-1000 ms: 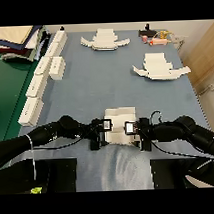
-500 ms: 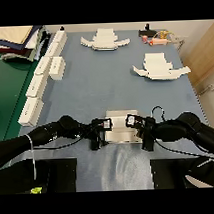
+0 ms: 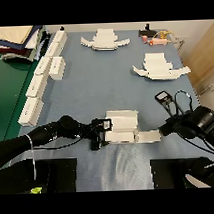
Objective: Fold the box.
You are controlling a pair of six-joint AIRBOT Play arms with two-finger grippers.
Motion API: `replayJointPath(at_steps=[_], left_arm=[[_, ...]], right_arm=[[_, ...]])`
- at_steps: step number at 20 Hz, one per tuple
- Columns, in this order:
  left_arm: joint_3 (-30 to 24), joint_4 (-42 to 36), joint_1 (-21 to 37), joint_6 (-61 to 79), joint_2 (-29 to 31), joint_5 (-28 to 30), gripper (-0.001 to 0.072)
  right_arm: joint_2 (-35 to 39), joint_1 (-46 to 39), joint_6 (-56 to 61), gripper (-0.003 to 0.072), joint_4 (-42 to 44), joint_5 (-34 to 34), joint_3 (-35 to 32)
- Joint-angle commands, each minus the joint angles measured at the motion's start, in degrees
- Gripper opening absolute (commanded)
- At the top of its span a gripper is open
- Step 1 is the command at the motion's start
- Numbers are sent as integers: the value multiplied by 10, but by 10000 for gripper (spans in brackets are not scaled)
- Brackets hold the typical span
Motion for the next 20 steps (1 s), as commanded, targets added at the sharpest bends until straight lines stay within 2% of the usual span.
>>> replayJointPath(at_steps=[1,5,8,15,20], left_arm=[[0,0,0,0,0,0,527],[0,0,0,0,0,0,527],[0,0,0,0,0,0,527],[0,0,0,0,0,0,527],[0,0,0,0,0,0,527]], right_arm=[[-41,-75,129,4,115,-31,-13],[-116,-92,75,3,245,50,-41],[-117,-92,21,3,340,68,-40],[-35,-91,15,4,371,52,-24],[-24,-91,-20,20,412,56,-24]])
